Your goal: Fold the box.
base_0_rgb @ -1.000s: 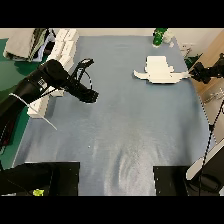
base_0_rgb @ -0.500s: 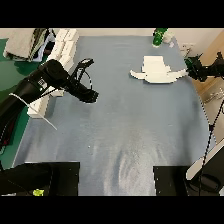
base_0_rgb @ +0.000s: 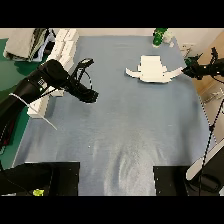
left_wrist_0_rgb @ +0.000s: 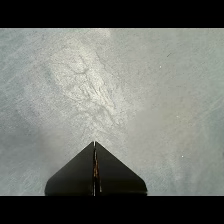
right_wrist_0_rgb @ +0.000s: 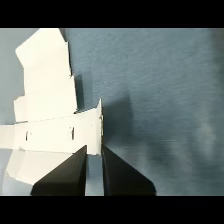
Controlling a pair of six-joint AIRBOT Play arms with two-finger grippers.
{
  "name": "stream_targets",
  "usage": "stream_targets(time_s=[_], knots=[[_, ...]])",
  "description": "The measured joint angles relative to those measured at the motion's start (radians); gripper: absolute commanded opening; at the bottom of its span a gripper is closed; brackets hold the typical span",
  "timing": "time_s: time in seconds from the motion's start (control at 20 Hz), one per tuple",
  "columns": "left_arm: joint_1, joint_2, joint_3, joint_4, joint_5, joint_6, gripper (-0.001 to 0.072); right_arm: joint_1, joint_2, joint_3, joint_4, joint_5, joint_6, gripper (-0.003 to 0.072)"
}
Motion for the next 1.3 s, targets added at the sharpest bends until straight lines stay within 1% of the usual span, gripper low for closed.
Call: stream_targets(time_s=[0.15, 0.2, 0.25, 0.45, 0.6, 0.75, 0.85, 0.95, 1.05, 1.15, 1.3], knots=[[0.0, 0.0, 0.0, 0.0, 0.0, 0.0, 0.0013, 0.03, 0.0, 0.0, 0.01, 0.002, -0.046, 0.0129], [0.0, 0.0, 0.0, 0.0, 0.0, 0.0, 0.0013, 0.039, 0.0, 0.0, 0.011, 0.016, -0.055, 0.0018], [0.0, 0.0, 0.0, 0.0, 0.0, 0.0, 0.0013, 0.047, 0.0, 0.0, 0.011, 0.028, -0.061, 0.0001], [0.0, 0.0, 0.0, 0.0, 0.0, 0.0, 0.0013, 0.076, 0.005, 0.0, 0.014, 0.051, -0.048, -0.0002], [0.0, 0.0, 0.0, 0.0, 0.0, 0.0, 0.0013, 0.102, 0.024, -0.008, 0.015, -0.005, -0.024, -0.0005], [0.0, 0.0, 0.0, 0.0, 0.0, 0.0, 0.0013, 0.137, 0.08, -0.086, 0.014, -0.06, 0.009, -0.0005], [0.0, 0.0, 0.0, 0.0, 0.0, 0.0, 0.0013, 0.169, 0.155, -0.193, 0.011, -0.066, 0.022, -0.0005], [0.0, 0.0, 0.0, 0.0, 0.0, 0.0, 0.0013, 0.206, 0.268, -0.348, 0.005, -0.042, 0.03, -0.0005], [0.0, 0.0, 0.0, 0.0, 0.0, 0.0, 0.0013, 0.236, 0.414, -0.542, 0.0, 0.011, 0.031, -0.0005], [0.0, 0.0, 0.0, 0.0, 0.0, 0.0, 0.0013, 0.259, 0.58, -0.763, -0.009, 0.063, 0.034, -0.0005], [0.0, 0.0, 0.0, 0.0, 0.0, 0.0, 0.0013, 0.297, 0.83, -1.082, -0.012, 0.09, 0.038, -0.0005]])
